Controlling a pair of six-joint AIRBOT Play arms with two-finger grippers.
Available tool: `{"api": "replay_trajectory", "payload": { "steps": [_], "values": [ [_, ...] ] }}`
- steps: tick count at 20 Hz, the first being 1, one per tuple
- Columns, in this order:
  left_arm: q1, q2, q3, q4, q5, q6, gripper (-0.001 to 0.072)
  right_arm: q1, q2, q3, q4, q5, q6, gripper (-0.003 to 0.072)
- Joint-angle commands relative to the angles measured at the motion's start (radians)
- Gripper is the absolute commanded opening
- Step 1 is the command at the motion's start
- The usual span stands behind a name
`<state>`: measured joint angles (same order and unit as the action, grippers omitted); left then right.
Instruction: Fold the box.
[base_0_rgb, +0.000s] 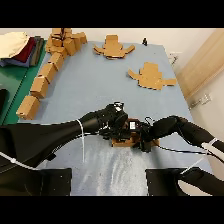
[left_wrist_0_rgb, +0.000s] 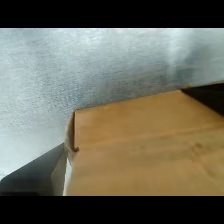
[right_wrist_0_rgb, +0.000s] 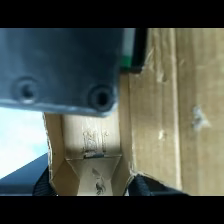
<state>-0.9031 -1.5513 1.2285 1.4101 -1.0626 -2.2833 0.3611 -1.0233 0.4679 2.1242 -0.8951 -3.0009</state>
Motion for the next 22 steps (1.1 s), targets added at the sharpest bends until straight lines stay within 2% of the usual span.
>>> {"api": "replay_trajectory", "payload": {
  "steps": [1,4,5,13,14,22],
  "values": [
    [-0.001,-0.021,0.0,0.01,0.007,-0.022,0.0462,0.0,0.0,0.0,0.001,0.0,0.0,0.0513],
    [-0.001,-0.021,0.0,0.053,0.007,-0.068,0.017,0.0,0.0,0.0,0.001,0.0,0.0,0.0513],
    [-0.002,-0.021,0.0,0.053,0.008,-0.068,0.0106,0.0,0.0,0.0,0.001,0.0,0.0,0.0513],
    [-0.014,-0.021,0.0,0.052,0.006,-0.074,0.0097,0.0,0.0,0.0,0.001,0.0,0.0,0.0513],
    [-0.014,-0.021,0.0,0.052,0.004,-0.074,0.0016,0.0,0.0,0.0,0.001,0.0,0.0,0.0513],
    [-0.014,-0.021,0.0,0.048,-0.038,-0.062,0.0019,0.0,0.0,0.0,0.001,0.0,0.0,0.0513]
  ]
}}
